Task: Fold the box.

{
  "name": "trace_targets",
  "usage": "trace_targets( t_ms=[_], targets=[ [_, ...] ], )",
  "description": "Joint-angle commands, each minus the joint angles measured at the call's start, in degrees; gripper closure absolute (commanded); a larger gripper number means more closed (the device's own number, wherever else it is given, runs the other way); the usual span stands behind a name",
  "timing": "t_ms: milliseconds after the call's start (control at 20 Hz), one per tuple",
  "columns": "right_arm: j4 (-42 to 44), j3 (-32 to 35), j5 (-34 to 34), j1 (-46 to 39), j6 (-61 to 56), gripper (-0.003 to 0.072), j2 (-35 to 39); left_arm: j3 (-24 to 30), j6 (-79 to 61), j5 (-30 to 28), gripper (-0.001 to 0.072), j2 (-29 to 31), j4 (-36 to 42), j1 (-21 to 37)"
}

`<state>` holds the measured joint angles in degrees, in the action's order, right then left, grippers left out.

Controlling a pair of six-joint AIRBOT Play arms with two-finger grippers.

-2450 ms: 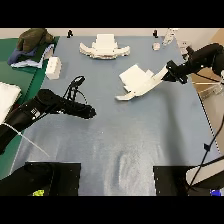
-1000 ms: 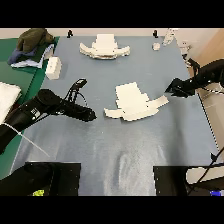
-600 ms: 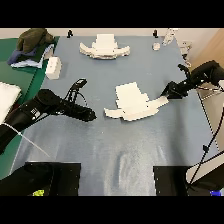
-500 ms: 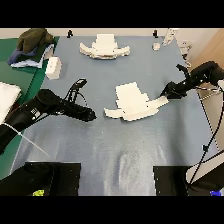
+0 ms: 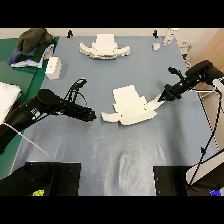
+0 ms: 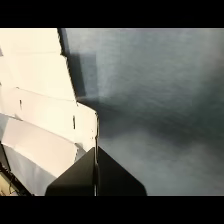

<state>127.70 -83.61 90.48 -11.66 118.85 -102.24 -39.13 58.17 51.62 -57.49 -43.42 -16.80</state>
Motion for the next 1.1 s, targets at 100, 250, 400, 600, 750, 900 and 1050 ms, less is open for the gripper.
trace_targets(
  t_ms=[100,250,400,600,750,900,1050],
  targets=[
    [5.07,11.72,-7.45,4.28,0.39,0.0686,11.8,-1.03,4.04,0.59,0.0698,-0.04,0.39,2.38],
    [5.88,27.65,-20.28,9.53,-1.64,0.0686,24.33,-2.91,5.9,2.43,0.0698,-0.07,0.39,6.86],
    [5.9,43.47,-32.54,16.87,-4.66,0.0686,37.09,-3.45,5.95,6.47,0.0698,-0.11,0.39,11.43],
    [5.84,56.52,-43.47,26.32,-9.6,0.0685,52.09,-3.48,5.77,8.7,0.0375,-1.33,0.44,15.28],
    [5.57,61.72,-47.43,30.97,-12.15,0.0685,59.43,-3.48,4.09,8.92,0.0256,-4.26,1.2,15.8],
    [5.01,64.89,-48.39,32.37,-14.53,0.0685,62.31,-3.91,-1.22,8.94,0.0257,-10.32,6.21,15.8],
    [5.01,65.0,-48.0,32.37,-14.51,0.0685,62.31,-7.56,-10.21,11.06,0.0257,-19.1,12.33,15.8]
  ],
)
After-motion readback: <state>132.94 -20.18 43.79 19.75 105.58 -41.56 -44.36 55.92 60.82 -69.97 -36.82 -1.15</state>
